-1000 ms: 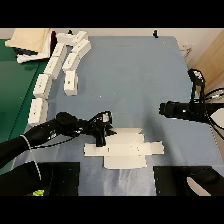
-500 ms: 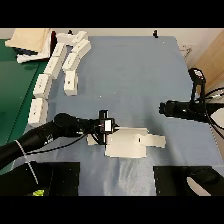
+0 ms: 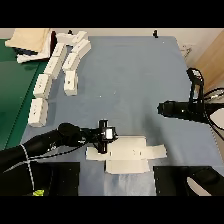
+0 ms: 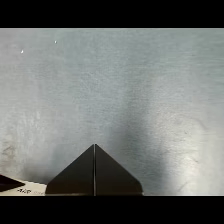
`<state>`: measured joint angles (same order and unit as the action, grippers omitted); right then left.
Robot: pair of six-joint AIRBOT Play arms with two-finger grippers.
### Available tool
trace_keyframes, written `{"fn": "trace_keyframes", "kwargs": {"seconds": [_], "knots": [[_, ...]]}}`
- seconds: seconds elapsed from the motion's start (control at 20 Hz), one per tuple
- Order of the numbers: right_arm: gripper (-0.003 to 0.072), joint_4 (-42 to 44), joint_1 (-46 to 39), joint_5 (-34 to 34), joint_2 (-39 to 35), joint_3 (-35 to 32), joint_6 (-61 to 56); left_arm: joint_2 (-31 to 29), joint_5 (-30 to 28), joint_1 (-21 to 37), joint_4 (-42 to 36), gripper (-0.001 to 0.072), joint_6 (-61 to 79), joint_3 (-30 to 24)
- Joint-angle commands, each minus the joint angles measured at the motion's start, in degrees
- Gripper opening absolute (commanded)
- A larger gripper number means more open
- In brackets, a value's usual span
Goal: Fold the box.
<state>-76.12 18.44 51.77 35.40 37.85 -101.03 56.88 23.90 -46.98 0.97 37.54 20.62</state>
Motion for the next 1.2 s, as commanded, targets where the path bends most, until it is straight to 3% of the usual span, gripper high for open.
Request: {"fn": "trace_keyframes", "kwargs": {"seconds": [0.0, 0.15, 0.35, 0.5, 0.75, 1.15], "knots": [[0.0007, 0.0, 1.4, 0.0, 0.0, 0.0, 0.2, 0.6, -0.4, -0.2, -1.2, 0.0012, 0.0, -0.7], [0.0006, 0.0, 1.3, 0.0, 0.0, 0.0, 0.1, -1.4, -1.4, -0.1, -1.2, 0.0013, 0.5, 0.2], [0.0007, -0.3, 1.3, -0.9, 0.0, 0.0, 0.1, -6.3, -7.7, 0.3, -0.9, 0.0013, 6.3, 3.5], [0.0006, -0.4, 1.3, -3.8, 0.0, 0.0, 0.1, -5.8, -7.2, 1.7, -1.0, 0.0013, 10.3, 5.4], [0.0006, -0.7, 1.3, -5.3, 0.0, 0.0, 0.1, -5.6, -4.1, 1.7, -1.4, 0.0011, 8.9, 3.3], [0.0007, -1.0, 1.3, -5.3, 0.0, 0.0, 0.1, -0.4, -3.9, 1.7, -10.1, 0.0009, 16.2, 0.7]]}}
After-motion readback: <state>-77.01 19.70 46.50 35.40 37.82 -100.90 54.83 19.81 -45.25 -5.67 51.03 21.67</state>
